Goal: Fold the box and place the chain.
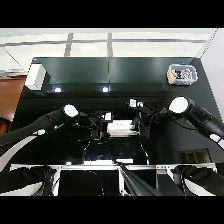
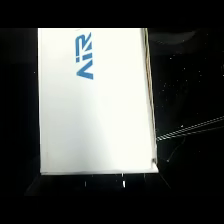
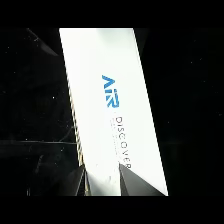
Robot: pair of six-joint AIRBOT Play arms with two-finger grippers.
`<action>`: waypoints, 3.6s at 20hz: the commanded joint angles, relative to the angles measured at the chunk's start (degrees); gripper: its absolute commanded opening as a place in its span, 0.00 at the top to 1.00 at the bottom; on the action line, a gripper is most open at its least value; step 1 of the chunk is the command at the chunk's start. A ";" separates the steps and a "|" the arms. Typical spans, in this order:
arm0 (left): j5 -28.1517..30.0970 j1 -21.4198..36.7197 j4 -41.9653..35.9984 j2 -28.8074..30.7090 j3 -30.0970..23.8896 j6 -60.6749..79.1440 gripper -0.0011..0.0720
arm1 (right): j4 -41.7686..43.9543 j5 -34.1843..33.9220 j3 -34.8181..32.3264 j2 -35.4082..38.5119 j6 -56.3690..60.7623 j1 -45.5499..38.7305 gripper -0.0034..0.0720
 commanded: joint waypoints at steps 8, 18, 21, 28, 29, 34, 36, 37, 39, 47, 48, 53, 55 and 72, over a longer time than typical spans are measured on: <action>0.00 -0.04 0.02 -0.02 0.00 -0.09 0.33 | 0.02 -2.08 -2.51 -0.04 0.66 0.04 0.46; 0.02 -0.04 0.02 -0.02 0.00 -0.13 0.33 | 17.20 -2.71 -4.24 3.17 32.11 1.16 0.94; 0.02 -0.04 0.02 -0.02 0.00 -0.13 0.33 | 17.05 -6.69 -5.92 0.02 34.36 1.70 0.94; 0.04 -0.04 0.02 -0.02 0.00 -0.15 0.32 | 15.89 -9.05 -6.73 -5.57 35.12 1.68 0.94; 0.04 -0.04 0.02 -0.02 0.00 -0.15 0.32 | 15.85 -8.66 -6.67 -5.14 35.08 1.66 0.94; -0.02 -0.04 0.02 0.20 0.02 -0.94 0.31 | 13.51 2.82 -1.62 4.13 33.44 -4.90 0.94; -0.35 -0.02 0.70 1.20 0.24 -3.80 0.00 | 10.62 7.23 -0.26 9.27 33.92 -11.17 0.94; -1.31 -0.02 2.38 2.10 0.68 -5.11 0.01 | 9.14 8.55 -0.26 11.54 34.49 -14.49 0.94; -5.20 -0.04 7.32 5.40 1.95 -8.55 0.01 | 5.64 12.13 -0.26 14.75 36.24 -21.42 0.94; -3.23 -6.23 4.94 5.18 12.63 -19.26 0.01 | 4.28 13.35 -0.39 15.61 36.20 -29.68 0.94; -1.90 -7.41 5.05 2.12 14.82 -21.86 0.01 | 4.24 13.05 -0.39 15.61 36.17 -29.68 0.94; -5.53 -8.13 5.77 -7.48 21.44 -32.41 0.01 | 3.15 12.76 -0.39 15.61 35.76 -29.70 0.94; -5.66 -8.92 5.84 -7.54 21.49 -32.48 0.01 | 2.23 12.74 -0.39 15.61 35.74 -29.70 0.94; -9.25 -15.78 29.49 -7.61 24.35 -49.94 0.01 | 2.12 11.50 -0.42 15.61 35.56 -29.68 0.94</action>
